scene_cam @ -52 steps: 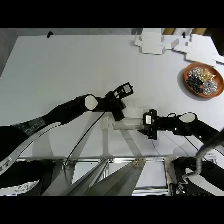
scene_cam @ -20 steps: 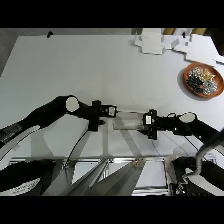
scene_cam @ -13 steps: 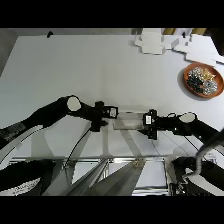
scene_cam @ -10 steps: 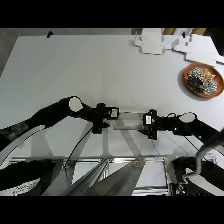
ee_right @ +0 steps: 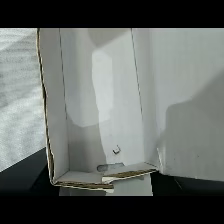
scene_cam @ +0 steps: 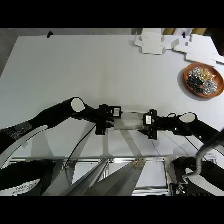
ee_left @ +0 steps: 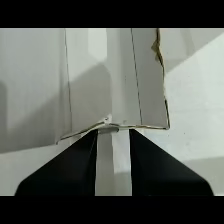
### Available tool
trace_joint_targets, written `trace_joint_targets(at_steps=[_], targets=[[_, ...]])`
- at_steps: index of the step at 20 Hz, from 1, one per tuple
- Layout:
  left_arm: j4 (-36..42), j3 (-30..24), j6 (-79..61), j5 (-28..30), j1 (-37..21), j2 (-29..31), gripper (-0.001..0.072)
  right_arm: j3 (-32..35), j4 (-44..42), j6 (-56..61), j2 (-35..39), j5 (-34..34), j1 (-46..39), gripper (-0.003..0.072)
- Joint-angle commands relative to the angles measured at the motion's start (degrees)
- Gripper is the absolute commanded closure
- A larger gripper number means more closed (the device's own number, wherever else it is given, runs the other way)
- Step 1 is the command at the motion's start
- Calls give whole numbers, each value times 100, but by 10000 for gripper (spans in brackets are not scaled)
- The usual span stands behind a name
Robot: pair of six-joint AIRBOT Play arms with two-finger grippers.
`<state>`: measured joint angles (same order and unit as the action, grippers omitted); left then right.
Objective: Fold the box and place the chain.
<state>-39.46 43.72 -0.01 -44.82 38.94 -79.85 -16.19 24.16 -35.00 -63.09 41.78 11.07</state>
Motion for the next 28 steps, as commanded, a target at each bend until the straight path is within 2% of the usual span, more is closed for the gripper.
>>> trace_joint_targets(at_steps=[1,2,5,6,7,8,12,13,15,16,19,20,21,24,28], targets=[[275,-2,-4,87,81,-94,541,0,0,0,0,4,0,274],[319,-2,-7,109,105,-127,562,0,0,0,0,4,0,274],[348,-2,-2,153,144,-146,557,0,0,0,0,2,0,274],[350,-2,-2,151,153,-146,502,0,0,0,0,2,0,274],[348,-2,4,151,153,-144,331,0,0,0,0,4,0,274],[345,-2,4,151,153,-144,271,0,0,0,0,2,0,274],[337,-2,55,46,149,-125,249,0,0,0,0,4,0,274],[254,-2,186,-13,136,-85,281,0,0,-2,0,4,0,274],[-129,-2,1108,-142,66,133,529,0,0,-2,0,4,0,274],[-367,-2,1694,-262,11,280,559,0,0,0,0,4,0,274],[-1545,-2,3722,-710,-221,796,564,0,0,0,0,4,0,274],[-1926,-2,4511,-866,-341,977,607,0,0,0,0,4,0,274],[-2243,-2,5270,-992,-485,1147,706,0,0,0,0,4,0,274],[-2719,-4,7324,-1121,-916,1408,706,0,0,0,0,4,0,274],[-2610,-267,8441,-730,-1082,1154,706,0,0,0,0,4,0,274]])
